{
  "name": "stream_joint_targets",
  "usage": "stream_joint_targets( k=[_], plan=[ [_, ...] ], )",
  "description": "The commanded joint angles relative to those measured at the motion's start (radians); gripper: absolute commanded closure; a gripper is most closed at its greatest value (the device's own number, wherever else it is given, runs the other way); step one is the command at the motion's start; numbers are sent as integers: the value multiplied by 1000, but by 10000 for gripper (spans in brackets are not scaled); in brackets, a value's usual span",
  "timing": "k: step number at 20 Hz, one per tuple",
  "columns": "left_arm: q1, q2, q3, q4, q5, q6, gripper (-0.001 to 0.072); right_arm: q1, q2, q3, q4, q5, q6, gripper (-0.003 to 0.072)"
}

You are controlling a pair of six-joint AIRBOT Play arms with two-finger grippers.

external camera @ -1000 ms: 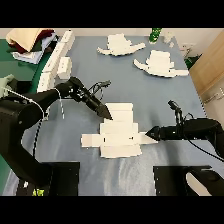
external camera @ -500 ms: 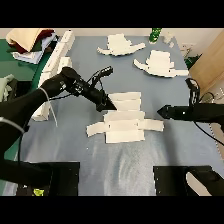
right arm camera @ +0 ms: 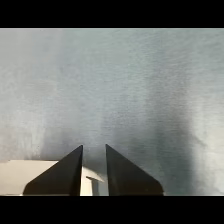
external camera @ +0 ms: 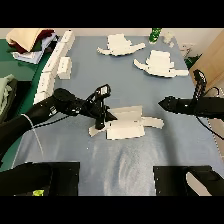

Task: Fold the box.

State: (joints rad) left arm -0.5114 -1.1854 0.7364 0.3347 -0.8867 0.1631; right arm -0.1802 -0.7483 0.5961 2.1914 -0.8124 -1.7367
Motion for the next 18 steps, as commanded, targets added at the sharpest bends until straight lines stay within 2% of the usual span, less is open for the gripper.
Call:
stream_joint_targets(
  k=[1,7,10,15,18],
  plan=[
    [-11,-47,-21,-13,24,40,696,2,0,1,26,-5,2,469],
    [-10,-70,48,-9,25,39,697,2,0,1,27,-23,2,469],
    [0,-111,108,47,23,-6,697,2,0,1,28,-23,2,469],
    [20,-224,158,51,-60,-33,697,2,0,1,27,-29,2,470],
    [21,-242,161,59,-79,-56,697,2,0,1,27,-33,1,469]
  ],
)
